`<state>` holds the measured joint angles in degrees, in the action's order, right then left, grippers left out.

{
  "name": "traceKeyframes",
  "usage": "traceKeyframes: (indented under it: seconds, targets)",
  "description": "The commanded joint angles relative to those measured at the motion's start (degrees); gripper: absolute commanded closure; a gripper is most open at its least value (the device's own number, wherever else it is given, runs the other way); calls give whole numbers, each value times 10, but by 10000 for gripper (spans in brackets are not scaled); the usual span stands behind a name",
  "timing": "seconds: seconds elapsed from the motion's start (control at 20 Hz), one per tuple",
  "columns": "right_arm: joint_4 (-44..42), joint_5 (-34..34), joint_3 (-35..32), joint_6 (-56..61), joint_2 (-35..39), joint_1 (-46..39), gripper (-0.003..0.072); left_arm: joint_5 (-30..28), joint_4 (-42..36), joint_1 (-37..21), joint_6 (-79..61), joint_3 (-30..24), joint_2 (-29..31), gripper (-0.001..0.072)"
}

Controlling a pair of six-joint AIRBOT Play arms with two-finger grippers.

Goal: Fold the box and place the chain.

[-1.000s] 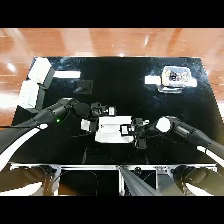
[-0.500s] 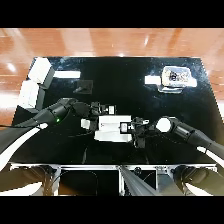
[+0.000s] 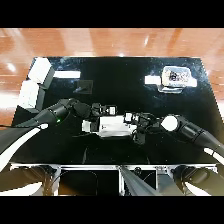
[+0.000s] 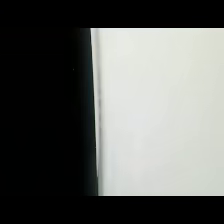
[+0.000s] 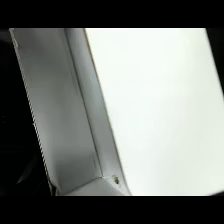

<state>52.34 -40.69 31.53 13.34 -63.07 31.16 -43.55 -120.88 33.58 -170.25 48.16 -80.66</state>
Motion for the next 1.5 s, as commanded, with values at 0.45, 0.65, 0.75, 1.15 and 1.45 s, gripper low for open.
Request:
traceKeyframes:
  seconds: [0.45, 0.65, 0.75, 1.15, 1.45]
  targets:
    - [1, 39, 0, 39, 52, -38, -25, 3, 2, 0, -1, 0, 0, 682]
    - [-4, 78, 0, 9, 52, -27, -26, 3, 2, 0, -1, 0, 0, 682]
    - [-25, 78, 0, -48, 51, -11, -26, 3, 2, 0, -1, 0, 0, 682]
    - [-65, 75, 0, -186, 5, 5, -24, 3, 2, 0, -1, 0, 0, 682]
    - [-211, 21, 0, -309, -30, -43, -24, 3, 2, 0, -1, 0, 0, 682]
